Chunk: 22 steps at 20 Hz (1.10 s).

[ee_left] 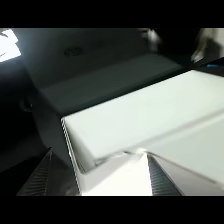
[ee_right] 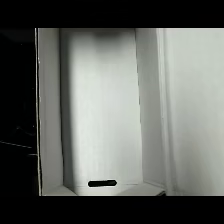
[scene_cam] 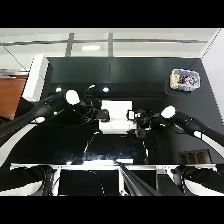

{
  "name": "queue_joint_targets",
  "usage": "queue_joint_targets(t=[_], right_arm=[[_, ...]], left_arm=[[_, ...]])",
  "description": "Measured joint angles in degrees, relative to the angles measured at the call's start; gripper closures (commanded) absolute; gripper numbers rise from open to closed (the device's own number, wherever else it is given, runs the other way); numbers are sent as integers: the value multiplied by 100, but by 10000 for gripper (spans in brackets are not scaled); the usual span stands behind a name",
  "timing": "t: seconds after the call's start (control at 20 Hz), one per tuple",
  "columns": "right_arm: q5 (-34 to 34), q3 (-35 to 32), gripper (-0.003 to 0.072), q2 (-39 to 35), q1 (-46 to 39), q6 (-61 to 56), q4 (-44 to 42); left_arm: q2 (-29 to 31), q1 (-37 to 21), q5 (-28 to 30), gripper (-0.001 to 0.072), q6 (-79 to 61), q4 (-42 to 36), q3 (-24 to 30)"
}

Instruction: Fold the box and place the chain.

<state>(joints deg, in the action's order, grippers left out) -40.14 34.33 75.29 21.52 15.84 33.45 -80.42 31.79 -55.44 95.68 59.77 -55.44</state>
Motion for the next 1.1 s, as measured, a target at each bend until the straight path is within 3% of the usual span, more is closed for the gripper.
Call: queue_joint_targets(t=[0.1,0.15,0.2,0.45,0.55,0.8,1.1], right_arm=[[0,0,526,0,0,0,0],[0,0,526,0,0,0,0],[0,0,526,0,0,0,0],[2,0,526,0,0,0,0],[0,0,526,0,0,0,0],[-2,0,526,0,0,0,4],[4,0,526,0,0,-7,2]], left_arm=[[-2,195,-149,35,350,343,-201],[-2,278,-240,54,501,461,-284],[-2,343,-284,125,623,544,-343],[-4,546,-466,166,999,721,-472],[-4,577,-485,229,1086,739,-487],[-37,625,-501,229,1438,813,-503],[-216,890,-507,229,2186,1523,-503]])
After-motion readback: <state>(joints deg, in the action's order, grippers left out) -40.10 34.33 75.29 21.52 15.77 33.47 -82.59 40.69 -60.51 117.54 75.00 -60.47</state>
